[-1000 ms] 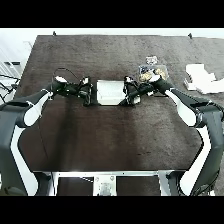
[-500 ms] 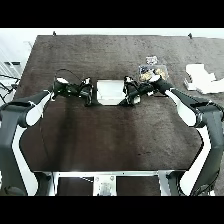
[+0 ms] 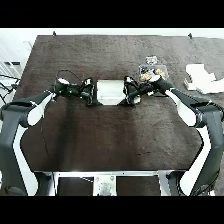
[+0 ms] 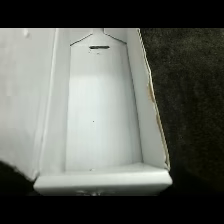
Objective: Fold the box and place the chain.
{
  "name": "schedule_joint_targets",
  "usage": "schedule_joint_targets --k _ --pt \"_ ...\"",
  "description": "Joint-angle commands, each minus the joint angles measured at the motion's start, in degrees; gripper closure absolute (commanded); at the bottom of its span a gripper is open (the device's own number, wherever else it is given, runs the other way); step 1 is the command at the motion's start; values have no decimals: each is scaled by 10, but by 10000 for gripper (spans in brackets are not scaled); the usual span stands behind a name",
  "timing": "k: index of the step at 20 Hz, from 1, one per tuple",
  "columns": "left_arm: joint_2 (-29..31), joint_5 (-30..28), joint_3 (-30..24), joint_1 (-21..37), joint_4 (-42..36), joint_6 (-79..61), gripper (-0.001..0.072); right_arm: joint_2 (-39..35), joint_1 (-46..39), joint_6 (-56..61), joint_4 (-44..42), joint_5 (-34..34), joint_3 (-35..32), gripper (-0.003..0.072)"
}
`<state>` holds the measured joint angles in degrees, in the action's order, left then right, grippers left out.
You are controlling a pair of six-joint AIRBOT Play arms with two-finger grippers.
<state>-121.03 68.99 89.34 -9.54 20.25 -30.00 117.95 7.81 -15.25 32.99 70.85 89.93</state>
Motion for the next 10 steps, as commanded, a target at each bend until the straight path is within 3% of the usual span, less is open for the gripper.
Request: schedule_joint_targets --k 1,2,10 --pt "0 -5 1 0 4 -1 378 0 1 0 0 2 0 145" --pt "0 -5 1 0 4 0 412 0 1 0 0 1 0 145" --pt "0 -7 1 0 3 0 412 0 1 0 0 1 0 145"
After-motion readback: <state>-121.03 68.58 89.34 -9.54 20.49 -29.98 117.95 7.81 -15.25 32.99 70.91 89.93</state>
